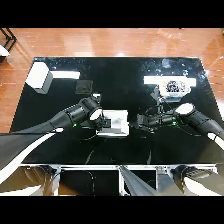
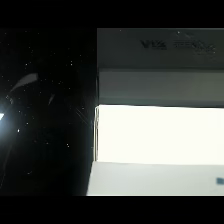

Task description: Fold the box and place the chain.

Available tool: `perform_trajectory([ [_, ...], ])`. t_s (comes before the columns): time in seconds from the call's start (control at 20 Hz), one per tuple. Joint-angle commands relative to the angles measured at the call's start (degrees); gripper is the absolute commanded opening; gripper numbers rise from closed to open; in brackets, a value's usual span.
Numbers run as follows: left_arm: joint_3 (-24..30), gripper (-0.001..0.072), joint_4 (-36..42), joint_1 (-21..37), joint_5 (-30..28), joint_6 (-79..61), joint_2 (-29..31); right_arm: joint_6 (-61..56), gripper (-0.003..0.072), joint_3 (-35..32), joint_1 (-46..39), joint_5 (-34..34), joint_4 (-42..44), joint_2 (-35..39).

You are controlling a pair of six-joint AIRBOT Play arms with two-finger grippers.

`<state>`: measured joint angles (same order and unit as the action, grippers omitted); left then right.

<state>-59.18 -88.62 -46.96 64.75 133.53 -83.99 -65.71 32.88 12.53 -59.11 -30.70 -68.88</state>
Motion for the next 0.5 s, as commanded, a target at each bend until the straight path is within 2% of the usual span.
perform_trajectory([
  [0.0, 0.0, 0.0015, 0.2, 0.0, 0.1, 0.0, 0.0, 0.1, 0.0696, 0.8, 0.4, -2.1, 0.2, 0.0],
  [0.15, 0.0, 0.0016, 0.2, 0.0, 0.0, 0.0, 0.0, -0.6, 0.0696, 0.8, 3.0, -1.6, 0.2, 0.0],
  [0.35, 0.0, 0.0015, 0.2, 0.0, 0.0, 0.0, 0.0, -8.0, 0.0694, 2.8, 9.7, 3.6, -3.6, 0.0],
  [0.4, 0.0, 0.0016, 0.2, 0.0, 0.1, 0.0, 0.0, -11.5, 0.0660, 4.0, 11.6, 4.7, -6.3, 0.0],
  [0.45, 0.0, 0.0015, 0.2, 0.0, 0.0, 0.0, 0.0, -15.2, 0.0568, 5.4, 13.4, 5.7, -9.4, 0.0],
])
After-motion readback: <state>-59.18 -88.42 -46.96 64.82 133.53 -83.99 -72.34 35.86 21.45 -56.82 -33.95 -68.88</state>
